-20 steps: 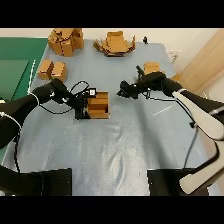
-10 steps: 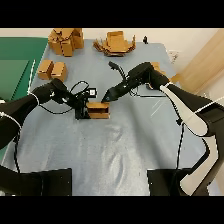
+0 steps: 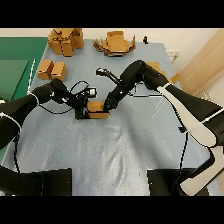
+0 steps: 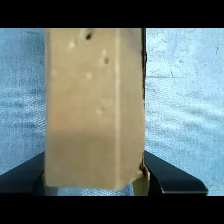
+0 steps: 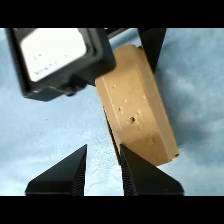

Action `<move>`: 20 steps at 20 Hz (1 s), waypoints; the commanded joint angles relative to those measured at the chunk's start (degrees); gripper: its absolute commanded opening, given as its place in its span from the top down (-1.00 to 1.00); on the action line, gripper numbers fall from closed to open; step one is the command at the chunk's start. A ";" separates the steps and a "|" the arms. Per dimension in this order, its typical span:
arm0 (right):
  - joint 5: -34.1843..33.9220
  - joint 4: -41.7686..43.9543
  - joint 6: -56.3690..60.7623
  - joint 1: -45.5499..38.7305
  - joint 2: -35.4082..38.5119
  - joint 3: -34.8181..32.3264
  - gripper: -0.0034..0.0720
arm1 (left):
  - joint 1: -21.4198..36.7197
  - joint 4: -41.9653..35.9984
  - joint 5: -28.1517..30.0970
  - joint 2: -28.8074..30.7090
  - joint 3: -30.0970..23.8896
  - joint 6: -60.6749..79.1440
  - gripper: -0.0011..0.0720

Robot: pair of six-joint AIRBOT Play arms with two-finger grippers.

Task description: Fold the box.

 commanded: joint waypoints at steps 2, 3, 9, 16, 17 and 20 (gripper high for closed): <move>1.86 -2.95 -5.60 0.98 1.64 0.04 0.16 | 0.04 0.07 -0.04 0.00 -0.02 0.13 0.68; 0.96 -1.79 -6.25 1.11 2.40 0.04 0.17 | 0.04 0.04 -0.04 0.00 -0.02 0.13 0.68; 6.80 -0.07 -6.19 -0.26 8.24 0.02 0.37 | 0.04 0.07 -0.02 0.00 -0.02 0.13 0.68; 10.99 1.53 -4.96 -2.14 1.49 2.54 0.46 | 0.04 0.07 0.09 -0.02 -0.02 0.15 0.68; 7.63 2.03 -5.16 -2.12 -0.55 4.00 0.43 | 0.04 0.07 0.11 -0.02 -0.02 0.15 0.68; 0.17 3.58 -14.16 -2.01 -4.52 6.32 0.08 | 0.04 0.04 0.22 -0.02 -0.02 0.15 0.68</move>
